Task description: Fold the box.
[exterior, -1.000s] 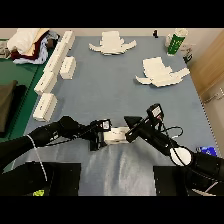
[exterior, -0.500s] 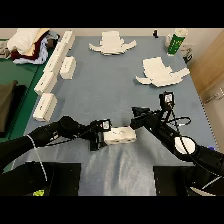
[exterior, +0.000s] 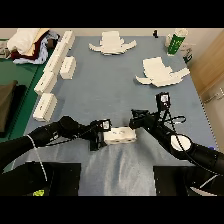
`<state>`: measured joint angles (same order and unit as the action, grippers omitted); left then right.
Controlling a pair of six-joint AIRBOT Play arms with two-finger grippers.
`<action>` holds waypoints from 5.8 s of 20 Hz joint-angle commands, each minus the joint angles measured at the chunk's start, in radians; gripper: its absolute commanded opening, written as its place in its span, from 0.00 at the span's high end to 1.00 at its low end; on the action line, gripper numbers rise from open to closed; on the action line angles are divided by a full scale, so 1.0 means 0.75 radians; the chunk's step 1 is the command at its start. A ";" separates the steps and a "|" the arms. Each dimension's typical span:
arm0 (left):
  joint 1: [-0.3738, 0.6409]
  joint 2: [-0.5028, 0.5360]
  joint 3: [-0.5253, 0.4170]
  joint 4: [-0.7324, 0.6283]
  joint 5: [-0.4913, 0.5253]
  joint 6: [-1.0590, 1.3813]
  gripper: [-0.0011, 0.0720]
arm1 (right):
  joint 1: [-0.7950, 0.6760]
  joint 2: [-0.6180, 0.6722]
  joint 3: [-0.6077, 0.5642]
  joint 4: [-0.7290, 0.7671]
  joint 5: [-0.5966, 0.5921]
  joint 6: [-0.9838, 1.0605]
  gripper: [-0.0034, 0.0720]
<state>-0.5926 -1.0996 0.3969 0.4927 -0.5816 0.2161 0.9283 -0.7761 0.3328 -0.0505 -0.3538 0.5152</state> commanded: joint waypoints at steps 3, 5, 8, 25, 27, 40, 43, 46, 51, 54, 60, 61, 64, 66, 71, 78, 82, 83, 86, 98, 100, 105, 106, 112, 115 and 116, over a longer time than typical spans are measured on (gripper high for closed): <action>0.001 -0.001 0.002 -0.001 -0.002 -0.007 0.50 | 0.000 -0.021 0.020 0.017 0.006 -0.004 0.94; 0.001 -0.001 0.003 -0.001 -0.003 -0.008 0.50 | 0.000 -0.021 0.020 0.018 0.006 -0.006 0.94; 0.001 0.000 0.003 0.000 0.003 -0.010 0.50 | 0.001 -0.021 0.020 0.018 0.006 -0.006 0.94; 0.504 0.170 0.003 0.078 0.172 -0.228 0.51 | 0.000 -0.021 0.020 0.017 -0.001 -0.016 0.94; 0.613 0.170 0.012 0.151 0.233 -0.456 0.51 | 0.000 -0.021 0.028 0.017 -0.001 -0.027 0.94; 0.925 -0.234 0.496 0.819 0.189 -1.690 0.51 | 0.000 -0.022 0.065 0.018 -0.005 -0.085 0.94; 0.922 -0.399 0.670 0.814 0.192 -1.721 0.51 | 0.000 -0.022 0.065 0.018 -0.005 -0.085 0.94; 0.922 -0.576 0.886 0.805 0.171 -1.760 0.51 | 0.000 -0.022 0.065 0.018 -0.006 -0.085 0.94; 0.898 -0.816 1.212 0.807 0.098 -1.777 0.51 | 0.000 -0.022 0.065 0.018 -0.050 -0.085 0.94; 0.890 -0.908 1.352 0.811 0.076 -1.789 0.51 | 0.000 -0.022 0.065 0.018 -0.087 -0.085 0.93; 0.901 -0.998 1.419 0.910 -0.011 -1.800 0.51 | 0.000 -0.022 0.065 0.018 -0.108 -0.085 0.93; 0.901 -1.003 1.419 0.939 -0.001 -1.827 0.51 | 0.000 -0.022 0.065 0.018 -0.109 -0.085 0.93; 0.900 -1.005 1.419 1.021 0.003 -1.886 0.51 | 0.000 -0.022 0.065 0.019 -0.108 -0.085 0.93; 0.900 -1.005 1.418 1.021 0.003 -1.883 0.51 | 0.000 -0.022 0.065 0.019 -0.108 -0.085 0.93; 0.898 -1.005 1.418 1.017 -0.005 -1.885 0.51 | 0.000 -0.022 0.065 0.019 -0.110 -0.085 0.93; 0.899 -1.002 1.419 1.019 -0.019 -1.889 0.05 | 0.000 -0.022 0.065 0.019 -0.114 -0.085 0.93; 0.901 -0.965 1.452 1.127 -0.134 -1.891 0.05 | 0.000 -0.022 0.065 0.019 -0.114 -0.085 0.93; 0.901 -0.951 1.474 1.183 -0.186 -1.891 0.05 | 0.000 -0.022 0.064 0.019 -0.114 -0.086 0.93; 0.900 -0.921 1.563 1.212 -0.365 -1.890 0.04 | 0.000 -0.022 0.065 0.019 -0.114 -0.086 0.93; 0.895 -0.650 1.823 1.186 -0.921 -1.995 0.97 | -0.066 -0.103 0.226 0.576 -0.107 -0.639 0.93; 0.873 -0.565 1.769 1.080 -0.921 -1.994 0.97 | -0.138 -0.193 0.381 0.952 -0.113 -1.043 0.93; 0.656 -0.248 1.313 1.057 -0.681 -1.991 0.97 | -0.301 -0.522 0.925 1.799 -0.558 -1.961 0.93; 0.600 -0.180 1.196 1.057 -0.615 -2.004 0.97 | -0.326 -0.597 1.033 1.874 -0.680 -2.031 0.93; 0.293 0.006 0.725 1.057 -0.401 -2.110 0.97 | -0.415 -0.945 1.408 2.182 -1.011 -2.257 0.93; 0.188 0.011 0.653 1.058 -0.339 -2.143 0.97 | -0.418 -1.084 1.509 2.225 -1.168 -2.302 0.93; 0.173 0.011 0.654 1.059 -0.335 -2.161 0.97 | -0.415 -1.110 1.513 2.229 -1.185 -2.304 0.93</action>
<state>-0.3954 -1.1088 0.9466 1.2861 -0.8875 -1.3689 0.6250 -1.5200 1.4006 1.5459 -1.1213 -1.1515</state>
